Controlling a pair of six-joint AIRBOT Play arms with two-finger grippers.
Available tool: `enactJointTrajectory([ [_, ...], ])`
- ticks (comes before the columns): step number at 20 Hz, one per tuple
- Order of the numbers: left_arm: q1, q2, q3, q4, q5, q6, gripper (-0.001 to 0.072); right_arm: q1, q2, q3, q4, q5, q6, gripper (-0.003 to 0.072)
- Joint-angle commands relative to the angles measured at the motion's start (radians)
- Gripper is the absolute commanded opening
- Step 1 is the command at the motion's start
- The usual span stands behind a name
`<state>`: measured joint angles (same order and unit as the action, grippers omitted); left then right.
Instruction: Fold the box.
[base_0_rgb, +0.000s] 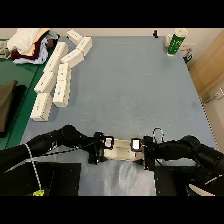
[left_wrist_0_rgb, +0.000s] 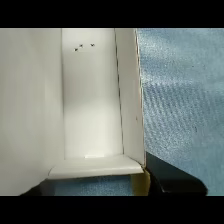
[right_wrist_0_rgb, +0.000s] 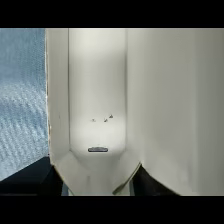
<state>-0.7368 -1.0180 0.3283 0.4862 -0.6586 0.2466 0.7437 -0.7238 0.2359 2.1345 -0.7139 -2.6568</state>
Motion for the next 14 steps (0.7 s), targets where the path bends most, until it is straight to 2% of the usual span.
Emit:
enactJointTrajectory([
  [1,0.015,0.003,-0.001,-0.009,0.002,-0.019,0.0720,0.000,0.000,0.000,0.000,-0.002,0.000,0.0568],
  [5,0.078,0.041,-0.019,-0.015,-0.007,-0.034,0.0720,0.000,0.000,0.000,0.000,-0.002,0.000,0.0568],
  [14,0.046,0.056,-0.042,-0.072,-0.002,0.018,0.0720,0.000,0.000,0.000,0.000,-0.002,0.000,0.0568],
])
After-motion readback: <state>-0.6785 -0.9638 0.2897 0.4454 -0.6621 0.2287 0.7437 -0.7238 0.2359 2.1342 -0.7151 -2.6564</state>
